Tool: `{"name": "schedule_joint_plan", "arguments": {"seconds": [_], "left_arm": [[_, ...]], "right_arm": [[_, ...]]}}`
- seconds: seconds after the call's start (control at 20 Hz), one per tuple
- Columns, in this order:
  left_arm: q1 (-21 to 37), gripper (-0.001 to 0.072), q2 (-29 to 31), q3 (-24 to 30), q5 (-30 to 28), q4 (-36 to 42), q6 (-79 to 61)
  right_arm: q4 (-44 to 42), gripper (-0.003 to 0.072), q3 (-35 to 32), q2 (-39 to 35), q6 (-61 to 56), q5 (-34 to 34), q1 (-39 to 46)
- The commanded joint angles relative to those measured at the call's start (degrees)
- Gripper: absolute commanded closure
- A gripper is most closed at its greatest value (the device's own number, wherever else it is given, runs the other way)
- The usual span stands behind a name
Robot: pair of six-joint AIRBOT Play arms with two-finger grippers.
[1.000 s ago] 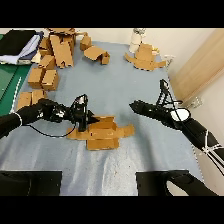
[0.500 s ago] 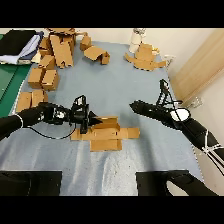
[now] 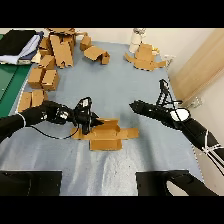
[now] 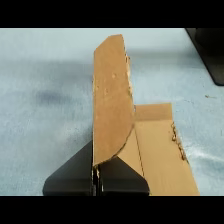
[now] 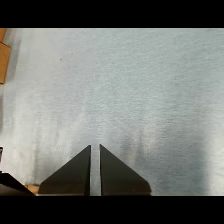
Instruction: Fold the box.
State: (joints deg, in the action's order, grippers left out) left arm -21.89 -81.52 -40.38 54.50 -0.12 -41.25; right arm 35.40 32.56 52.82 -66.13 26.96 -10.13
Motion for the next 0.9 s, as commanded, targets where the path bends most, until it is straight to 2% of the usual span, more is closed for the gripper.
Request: {"name": "schedule_joint_plan", "arguments": {"seconds": [0.0,0.45,0.85], "left_arm": [[-1.3,0.0697,0.1,-0.7,-2.7,-3.1,2.1],[0.1,0.0697,0.8,-0.7,-2.6,-9.0,8.2],[0.9,0.0697,0.9,-0.7,-2.5,-10.2,9.2]], "right_arm": [[0.0,0.0598,0.0,0.0,0.0,0.2,0.0],[0.0,0.0598,0.0,0.0,0.0,0.6,0.0],[0.1,0.0598,0.0,0.0,0.1,0.9,0.0]]}}
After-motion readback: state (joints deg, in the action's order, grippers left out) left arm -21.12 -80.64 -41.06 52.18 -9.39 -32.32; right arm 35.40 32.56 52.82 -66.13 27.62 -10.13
